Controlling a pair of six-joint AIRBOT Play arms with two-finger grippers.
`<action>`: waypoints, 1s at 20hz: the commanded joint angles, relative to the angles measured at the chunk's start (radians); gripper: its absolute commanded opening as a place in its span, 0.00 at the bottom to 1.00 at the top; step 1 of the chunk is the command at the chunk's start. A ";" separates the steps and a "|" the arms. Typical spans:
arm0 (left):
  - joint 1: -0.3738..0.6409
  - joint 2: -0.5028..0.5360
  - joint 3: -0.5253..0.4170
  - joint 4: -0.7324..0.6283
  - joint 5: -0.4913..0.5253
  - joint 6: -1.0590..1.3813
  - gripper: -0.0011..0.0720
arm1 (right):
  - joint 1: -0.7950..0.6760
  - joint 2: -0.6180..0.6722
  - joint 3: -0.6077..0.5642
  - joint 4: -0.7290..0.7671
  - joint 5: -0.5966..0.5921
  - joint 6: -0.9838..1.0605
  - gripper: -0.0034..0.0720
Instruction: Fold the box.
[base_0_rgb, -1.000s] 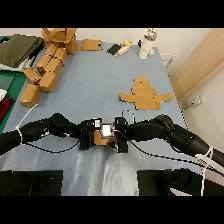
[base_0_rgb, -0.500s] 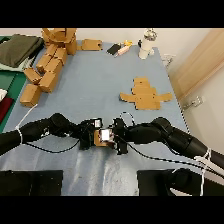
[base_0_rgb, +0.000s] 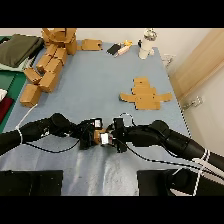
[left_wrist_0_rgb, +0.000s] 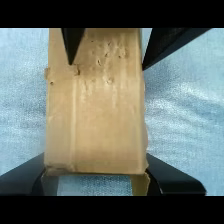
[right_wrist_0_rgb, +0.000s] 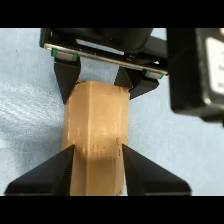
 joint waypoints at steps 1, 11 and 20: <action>0.000 0.000 0.000 0.000 -0.002 0.000 0.74 | 0.029 0.006 -0.002 -0.029 0.024 0.026 0.52; 0.001 0.000 0.000 0.000 -0.001 0.000 0.74 | 0.057 0.026 -0.002 -0.121 0.060 0.106 0.26; 0.001 0.000 0.000 0.000 -0.001 0.000 0.74 | 0.084 0.011 -0.007 -0.082 -0.008 0.129 0.26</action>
